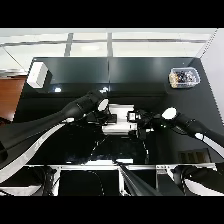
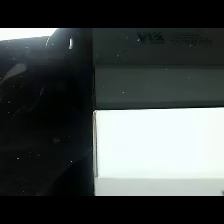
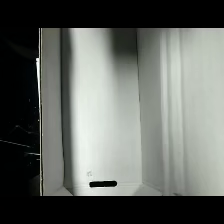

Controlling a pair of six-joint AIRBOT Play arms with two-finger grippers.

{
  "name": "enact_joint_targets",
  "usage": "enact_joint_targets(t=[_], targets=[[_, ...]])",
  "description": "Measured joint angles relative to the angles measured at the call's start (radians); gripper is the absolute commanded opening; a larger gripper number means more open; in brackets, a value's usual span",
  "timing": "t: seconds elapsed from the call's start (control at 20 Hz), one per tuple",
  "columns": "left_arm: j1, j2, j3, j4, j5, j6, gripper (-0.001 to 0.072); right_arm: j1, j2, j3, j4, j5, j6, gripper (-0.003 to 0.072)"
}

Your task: Fold the box and place the chain.

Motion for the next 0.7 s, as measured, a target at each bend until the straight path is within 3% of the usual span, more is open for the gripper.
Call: enact_joint_targets(t=[0.1,0.15,0.6,0.65,0.7], targets=[[0.000,0.000,0.000,-0.009,0.010,0.002,0.0356,0.000,0.000,0.000,-0.002,0.000,-0.001,0.0188],[-0.001,0.000,0.000,-0.023,0.021,0.001,0.0405,0.000,0.000,0.000,-0.002,-0.001,-0.003,0.0188],[-0.002,0.000,0.000,0.002,-0.032,-0.045,0.0399,0.000,0.000,0.000,0.000,-0.002,-0.001,0.0188],[-0.002,0.000,0.000,0.006,-0.037,-0.051,0.0388,0.000,0.000,0.000,0.000,-0.002,-0.001,0.0188],[-0.002,0.000,0.000,0.009,-0.039,-0.054,0.0332,0.000,0.000,0.000,0.000,-0.002,-0.001,0.0188]])
